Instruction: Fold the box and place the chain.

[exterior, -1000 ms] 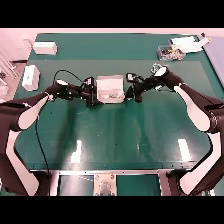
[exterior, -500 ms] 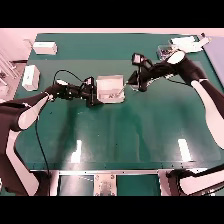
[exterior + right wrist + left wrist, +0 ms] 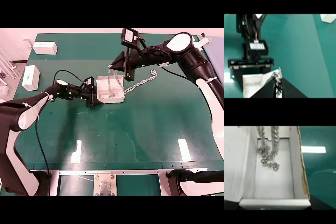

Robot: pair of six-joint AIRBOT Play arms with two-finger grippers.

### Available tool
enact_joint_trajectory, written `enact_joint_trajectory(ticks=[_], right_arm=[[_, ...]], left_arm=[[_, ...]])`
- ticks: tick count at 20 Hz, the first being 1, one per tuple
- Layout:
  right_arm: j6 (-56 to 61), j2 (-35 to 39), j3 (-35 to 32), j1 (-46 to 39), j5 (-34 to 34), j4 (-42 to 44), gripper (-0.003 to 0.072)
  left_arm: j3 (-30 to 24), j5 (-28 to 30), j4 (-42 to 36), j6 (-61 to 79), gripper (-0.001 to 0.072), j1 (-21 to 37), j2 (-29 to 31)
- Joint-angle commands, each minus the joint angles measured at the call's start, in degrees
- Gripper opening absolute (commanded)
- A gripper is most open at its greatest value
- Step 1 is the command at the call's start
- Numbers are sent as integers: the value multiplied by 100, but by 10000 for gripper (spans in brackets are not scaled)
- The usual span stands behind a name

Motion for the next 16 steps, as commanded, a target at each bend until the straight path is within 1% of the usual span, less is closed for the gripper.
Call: enact_joint_trajectory(ticks=[1, 6, 7, 8, 9, 10, 11, 12, 16], right_arm=[[498, -186, 48, 210, -116, -50, 8], [669, -1115, -234, 66, -109, -284, 8], [667, -1305, -282, 15, -63, -284, 7], [667, -1480, -284, -28, 164, -284, 9], [645, -1572, -284, -55, 409, -286, 48], [640, -1582, -284, -79, 649, -328, 284], [590, -1561, -249, -94, 776, -376, 450], [538, -1537, -177, -142, 833, -479, 438], [557, -1447, 146, -553, 898, -890, 439]], left_arm=[[2, 2, 2, 2, 470, 4, 0], [2, 2, 2, 2, 470, 4, 0], [2, 2, 2, 2, 470, 4, 0], [2, 2, 2, 2, 470, 4, 0], [2, 0, 2, 2, 470, 4, 0], [2, 2, 4, 2, 470, 4, 0], [2, 2, 2, 2, 470, 4, 0], [2, 2, 2, 2, 469, 4, 0], [2, 0, 2, 2, 469, 4, 0]])
